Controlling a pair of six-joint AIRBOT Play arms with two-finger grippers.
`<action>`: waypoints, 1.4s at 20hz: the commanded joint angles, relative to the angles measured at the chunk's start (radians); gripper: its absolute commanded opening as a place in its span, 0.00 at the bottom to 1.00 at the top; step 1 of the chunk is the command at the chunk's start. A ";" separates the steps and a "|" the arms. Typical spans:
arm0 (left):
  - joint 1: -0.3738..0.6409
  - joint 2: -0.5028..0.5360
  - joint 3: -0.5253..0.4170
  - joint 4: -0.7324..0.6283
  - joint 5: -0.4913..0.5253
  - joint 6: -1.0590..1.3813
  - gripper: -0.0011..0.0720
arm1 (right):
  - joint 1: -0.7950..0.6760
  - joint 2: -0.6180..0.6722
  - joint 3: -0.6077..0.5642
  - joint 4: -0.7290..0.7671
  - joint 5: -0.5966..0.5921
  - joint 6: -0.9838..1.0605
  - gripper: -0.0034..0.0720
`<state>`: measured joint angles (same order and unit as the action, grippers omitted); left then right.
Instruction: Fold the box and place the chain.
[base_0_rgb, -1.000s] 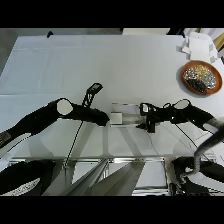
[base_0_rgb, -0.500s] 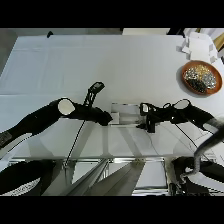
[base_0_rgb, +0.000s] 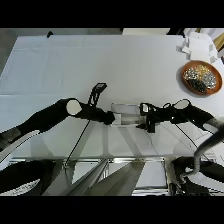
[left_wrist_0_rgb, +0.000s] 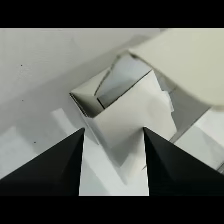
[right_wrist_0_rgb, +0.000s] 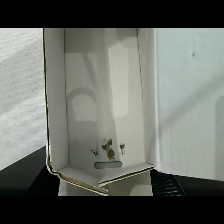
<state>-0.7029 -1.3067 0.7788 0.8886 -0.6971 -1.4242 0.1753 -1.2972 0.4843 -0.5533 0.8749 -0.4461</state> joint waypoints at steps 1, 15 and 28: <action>-0.029 -0.047 0.051 0.070 -0.020 -0.130 0.58 | 0.000 0.001 0.000 0.000 0.000 0.000 0.57; -0.101 -0.172 0.292 0.388 -0.309 -0.541 0.49 | 0.000 0.001 0.000 0.000 0.000 0.000 0.57; -0.178 -0.325 0.464 0.483 -0.454 -0.842 0.49 | 0.000 0.001 0.000 0.000 0.000 0.000 0.57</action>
<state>-0.8734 -1.6169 1.2316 1.3521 -1.1362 -2.2002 0.1753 -1.2972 0.4843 -0.5529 0.8749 -0.4465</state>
